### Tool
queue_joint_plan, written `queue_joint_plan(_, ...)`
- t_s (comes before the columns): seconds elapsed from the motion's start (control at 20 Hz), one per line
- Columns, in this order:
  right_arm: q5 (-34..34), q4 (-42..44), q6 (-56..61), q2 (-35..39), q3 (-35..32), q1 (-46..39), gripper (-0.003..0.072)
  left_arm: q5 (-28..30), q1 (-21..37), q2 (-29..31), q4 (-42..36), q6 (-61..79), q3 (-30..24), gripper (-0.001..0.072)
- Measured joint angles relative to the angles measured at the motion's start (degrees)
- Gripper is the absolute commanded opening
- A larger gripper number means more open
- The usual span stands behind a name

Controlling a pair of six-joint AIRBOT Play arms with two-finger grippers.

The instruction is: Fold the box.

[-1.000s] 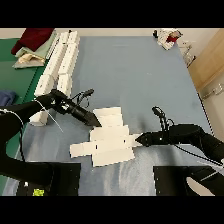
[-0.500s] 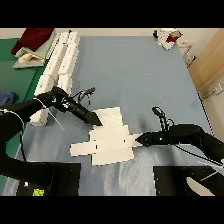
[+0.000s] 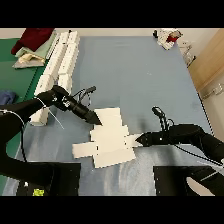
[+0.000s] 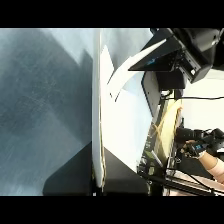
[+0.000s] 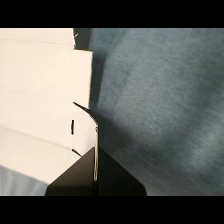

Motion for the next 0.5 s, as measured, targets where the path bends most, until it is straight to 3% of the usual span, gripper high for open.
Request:
queue_joint_plan(0.2,-0.3,-0.1,0.0,0.0,0.0,0.0,0.0013,-0.5,-0.8,0.0,0.0,1.6,0.0,0.0010)
queue_joint_plan(0.25,-0.2,-0.1,0.0,0.0,0.0,0.0,0.0051,-0.6,-1.0,0.0,0.0,2.2,0.0,0.0009)
queue_joint_plan(0.3,0.1,0.0,0.0,0.0,0.0,0.0,0.0244,-0.8,-1.2,0.0,0.0,2.9,0.0,0.0008)
queue_joint_plan(0.35,0.7,0.2,0.0,0.0,0.0,0.0,0.0346,-1.2,-1.3,0.0,0.0,4.0,0.0,0.0008)
queue_joint_plan(0.5,1.5,-2.1,0.0,0.0,1.2,0.0,0.0345,-0.9,-1.4,0.5,-1.7,8.5,0.4,0.0006)
